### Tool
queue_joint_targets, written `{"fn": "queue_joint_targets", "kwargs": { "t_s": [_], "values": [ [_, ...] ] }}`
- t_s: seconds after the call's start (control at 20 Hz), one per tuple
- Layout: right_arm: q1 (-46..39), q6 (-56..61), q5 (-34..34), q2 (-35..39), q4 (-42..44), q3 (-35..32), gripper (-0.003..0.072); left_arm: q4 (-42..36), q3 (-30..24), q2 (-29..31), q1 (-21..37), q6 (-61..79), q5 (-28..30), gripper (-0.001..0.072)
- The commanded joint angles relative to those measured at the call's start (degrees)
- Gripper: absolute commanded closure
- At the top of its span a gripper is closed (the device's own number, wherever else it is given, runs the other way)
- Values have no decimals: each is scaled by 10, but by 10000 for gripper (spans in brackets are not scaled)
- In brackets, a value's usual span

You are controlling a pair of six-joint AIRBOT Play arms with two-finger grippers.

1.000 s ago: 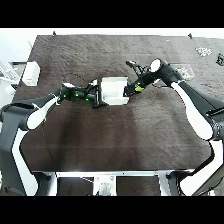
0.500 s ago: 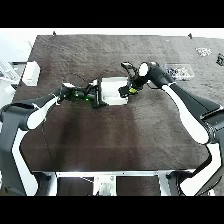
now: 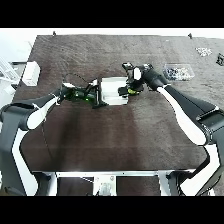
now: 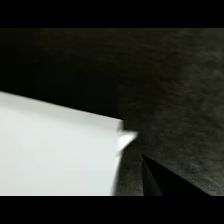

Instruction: Fold the box and place the chain.

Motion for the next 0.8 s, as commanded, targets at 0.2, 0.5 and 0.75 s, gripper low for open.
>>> {"fn": "queue_joint_targets", "kwargs": {
  "t_s": [0.2,0.5,0.75],
  "values": [
    [26,89,-1,-21,-69,22,263,0,0,0,0,0,0,186],
    [28,105,3,-21,-84,28,263,0,0,0,0,0,0,187],
    [28,116,16,-21,-105,28,292,0,0,0,0,0,0,187]
  ]
}}
